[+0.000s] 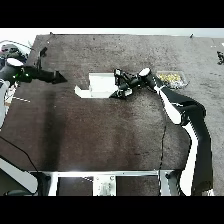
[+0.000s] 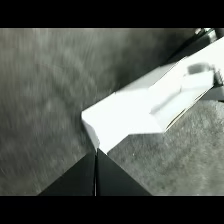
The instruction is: Fold the box and place the chain.
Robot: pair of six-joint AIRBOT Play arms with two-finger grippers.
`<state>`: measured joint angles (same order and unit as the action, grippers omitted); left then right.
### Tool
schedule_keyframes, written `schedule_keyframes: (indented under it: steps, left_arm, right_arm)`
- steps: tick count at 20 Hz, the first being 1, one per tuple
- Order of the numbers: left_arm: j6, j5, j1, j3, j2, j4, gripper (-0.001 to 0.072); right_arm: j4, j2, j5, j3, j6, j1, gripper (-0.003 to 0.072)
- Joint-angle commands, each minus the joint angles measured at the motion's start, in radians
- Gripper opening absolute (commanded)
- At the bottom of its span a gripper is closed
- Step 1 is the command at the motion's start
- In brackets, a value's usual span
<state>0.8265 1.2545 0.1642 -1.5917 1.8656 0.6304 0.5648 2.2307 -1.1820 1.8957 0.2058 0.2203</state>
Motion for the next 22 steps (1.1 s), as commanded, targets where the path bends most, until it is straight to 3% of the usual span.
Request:
schedule_keyframes:
  steps: [1,4,9,13,21,22]
  left_arm:
    - [0.094,-0.055,-0.027,0.094,-0.002,0.014,0.0005]
    - [0.129,-0.143,-0.063,0.144,-0.002,0.017,0.0006]
    - [0.159,-0.187,-0.085,0.192,0.012,0.014,0.0006]
    - [0.163,-0.179,-0.115,0.194,0.061,-0.032,0.0008]
    - [0.115,-0.186,-0.156,0.173,0.064,-0.142,0.0013]
    - [0.116,-0.176,-0.156,0.159,0.064,-0.142,0.0063]
  right_arm:
    - [0.000,-0.001,0.000,0.000,0.000,0.001,0.0503]
    - [0.000,-0.001,0.000,0.000,0.000,0.001,0.0504]
    - [0.000,-0.001,0.000,0.000,0.000,0.001,0.0503]
    - [0.000,-0.001,0.000,0.000,0.000,0.001,0.0503]
    - [0.000,-0.001,0.000,0.000,0.000,0.001,0.0504]
    - [0.000,-0.001,0.000,0.000,0.000,0.001,0.0503]
